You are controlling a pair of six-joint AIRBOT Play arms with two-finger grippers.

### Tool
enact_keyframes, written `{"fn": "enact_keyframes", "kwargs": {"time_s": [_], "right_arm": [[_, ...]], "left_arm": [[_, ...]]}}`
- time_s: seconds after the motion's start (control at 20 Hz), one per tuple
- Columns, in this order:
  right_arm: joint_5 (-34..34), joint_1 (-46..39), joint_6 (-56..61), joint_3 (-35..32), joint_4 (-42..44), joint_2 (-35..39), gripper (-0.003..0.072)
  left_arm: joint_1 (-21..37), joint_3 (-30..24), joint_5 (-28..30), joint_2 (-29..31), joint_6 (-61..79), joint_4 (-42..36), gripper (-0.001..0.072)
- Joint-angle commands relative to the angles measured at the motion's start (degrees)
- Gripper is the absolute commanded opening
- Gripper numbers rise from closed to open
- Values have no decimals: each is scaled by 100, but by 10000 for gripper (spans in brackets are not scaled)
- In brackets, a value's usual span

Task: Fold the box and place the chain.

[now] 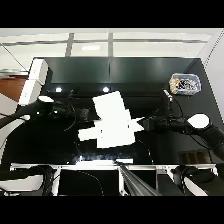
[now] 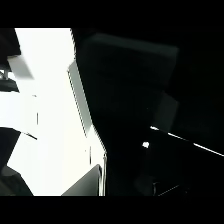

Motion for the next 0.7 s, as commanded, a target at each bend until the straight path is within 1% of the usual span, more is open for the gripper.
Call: {"fn": "enact_keyframes", "kwargs": {"time_s": [0.0, 0.1, 0.15, 0.2, 0.25, 0.3, 0.35, 0.4, 0.45, 0.5, 0.55, 0.6, 0.65], "right_arm": [[-17, 39, 31, -7, 4, 7, 42], [107, 39, 28, -7, 2, 7, 42], [166, 39, 28, -7, 0, 7, 42], [192, 39, 28, -7, 0, 7, 42], [190, 39, 28, -7, 0, 7, 42], [190, 39, 28, -7, -2, 7, 42], [186, 39, 28, -7, -4, 7, 42], [184, 39, 28, -7, -4, 7, 42], [181, 39, 28, -7, -7, 7, 42], [175, 39, 28, -7, -13, 7, 42], [177, 39, 28, -7, -31, 7, 42], [179, 39, 31, -7, -63, 7, 42], [179, 37, 44, -7, -96, 7, 42]], "left_arm": [[-308, 120, -210, -444, 1145, -592, 680], [-321, 251, -442, -553, 1550, -678, 681], [-310, 339, -728, -610, 1814, -560, 681], [-313, 463, -1073, -695, 2024, -299, 679], [-319, 605, -1272, -778, 2033, 4, 653], [-326, 767, -1386, -848, 1956, 310, 540], [-326, 905, -1484, -876, 1939, 494, 475], [-323, 986, -1591, -876, 1945, 549, 452], [-323, 1040, -1714, -876, 1956, 568, 410], [-328, 1075, -1749, -876, 1991, 623, 383], [-321, 1104, -1744, -876, 1996, 748, 319], [-319, 1108, -1744, -876, 1996, 861, 270], [-317, 1108, -1755, -876, 1993, 990, 271]]}}
